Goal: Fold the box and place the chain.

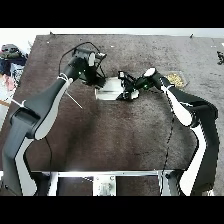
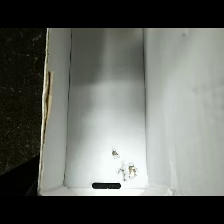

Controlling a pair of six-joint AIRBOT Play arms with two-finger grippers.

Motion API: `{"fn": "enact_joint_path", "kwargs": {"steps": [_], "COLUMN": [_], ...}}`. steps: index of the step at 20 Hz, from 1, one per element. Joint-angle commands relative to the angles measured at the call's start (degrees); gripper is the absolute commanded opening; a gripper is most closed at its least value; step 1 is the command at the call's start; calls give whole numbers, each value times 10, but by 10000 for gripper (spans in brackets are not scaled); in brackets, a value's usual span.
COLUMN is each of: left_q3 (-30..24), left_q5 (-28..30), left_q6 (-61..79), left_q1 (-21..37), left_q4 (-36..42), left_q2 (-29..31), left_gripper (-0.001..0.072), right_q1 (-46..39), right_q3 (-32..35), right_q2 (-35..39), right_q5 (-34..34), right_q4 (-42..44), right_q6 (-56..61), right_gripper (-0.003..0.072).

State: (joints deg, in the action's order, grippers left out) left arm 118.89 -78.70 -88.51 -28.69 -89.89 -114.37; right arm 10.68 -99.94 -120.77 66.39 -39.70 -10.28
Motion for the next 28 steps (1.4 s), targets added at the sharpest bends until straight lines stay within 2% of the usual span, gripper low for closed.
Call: {"fn": "enact_joint_path", "kwargs": {"steps": [1,4,9,13,15,16,19,20,21,23,24,25,26,27,28], "left_q3": [0,0,0,-15,-42,-55,-101,-121,-142,-169,-173,-173,-173,-173,-173], "left_q5": [31,67,108,202,229,230,196,180,160,127,114,104,98,90,86], "left_q6": [72,113,125,148,252,316,614,698,778,880,893,896,899,919,944], "left_q1": [1,24,90,109,136,159,229,249,265,286,288,287,282,274,266], "left_q4": [-16,-1,12,35,139,223,470,518,555,623,636,636,638,638,638], "left_q2": [40,61,64,64,64,63,62,62,59,39,23,2,-18,-36,-53], "left_gripper": [481,481,481,479,478,478,479,466,385,369,376,519,566,566,655], "right_q1": [1,1,1,1,1,1,1,1,1,1,1,1,1,1,1], "right_q3": [0,0,0,0,0,0,0,0,0,0,0,0,0,0,0], "right_q2": [0,0,0,0,0,0,0,0,0,0,0,0,0,0,0], "right_q5": [0,1,0,0,1,1,1,1,1,1,1,1,1,0,1], "right_q4": [0,0,0,0,0,0,0,0,0,0,0,0,0,0,0], "right_q6": [0,0,0,0,0,0,0,0,0,0,0,0,0,0,0], "right_gripper": [538,538,538,539,538,538,538,538,538,539,538,538,538,539,538]}}
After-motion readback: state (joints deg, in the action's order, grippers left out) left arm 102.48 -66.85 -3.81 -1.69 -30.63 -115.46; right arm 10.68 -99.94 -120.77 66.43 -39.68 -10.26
